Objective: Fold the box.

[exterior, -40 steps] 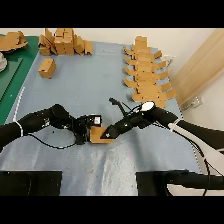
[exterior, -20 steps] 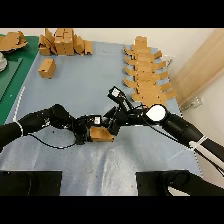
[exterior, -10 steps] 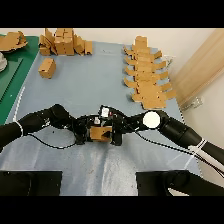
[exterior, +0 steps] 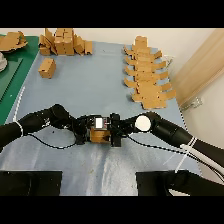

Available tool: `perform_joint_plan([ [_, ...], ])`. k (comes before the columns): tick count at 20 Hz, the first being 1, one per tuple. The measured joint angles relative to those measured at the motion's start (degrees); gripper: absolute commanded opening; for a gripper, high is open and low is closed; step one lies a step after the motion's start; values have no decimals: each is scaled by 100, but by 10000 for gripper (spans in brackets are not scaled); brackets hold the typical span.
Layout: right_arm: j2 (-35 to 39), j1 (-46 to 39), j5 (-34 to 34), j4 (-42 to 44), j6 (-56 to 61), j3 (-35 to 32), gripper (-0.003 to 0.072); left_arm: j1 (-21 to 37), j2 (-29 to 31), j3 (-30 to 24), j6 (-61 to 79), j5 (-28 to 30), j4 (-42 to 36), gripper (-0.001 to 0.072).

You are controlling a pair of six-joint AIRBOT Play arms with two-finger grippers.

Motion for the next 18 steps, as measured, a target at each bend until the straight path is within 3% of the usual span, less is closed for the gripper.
perform_joint_plan([
  [10,-33,634,-302,-1185,621,0,474,0,0,0,0,2,2,502],
  [13,-33,691,-385,-1681,975,2,440,0,0,0,-4,17,-4,502],
  [14,-33,699,-409,-1818,1073,2,383,0,0,0,-7,31,-7,502],
  [18,-4,715,-435,-2092,1257,4,376,0,0,0,-13,33,-4,502],
])
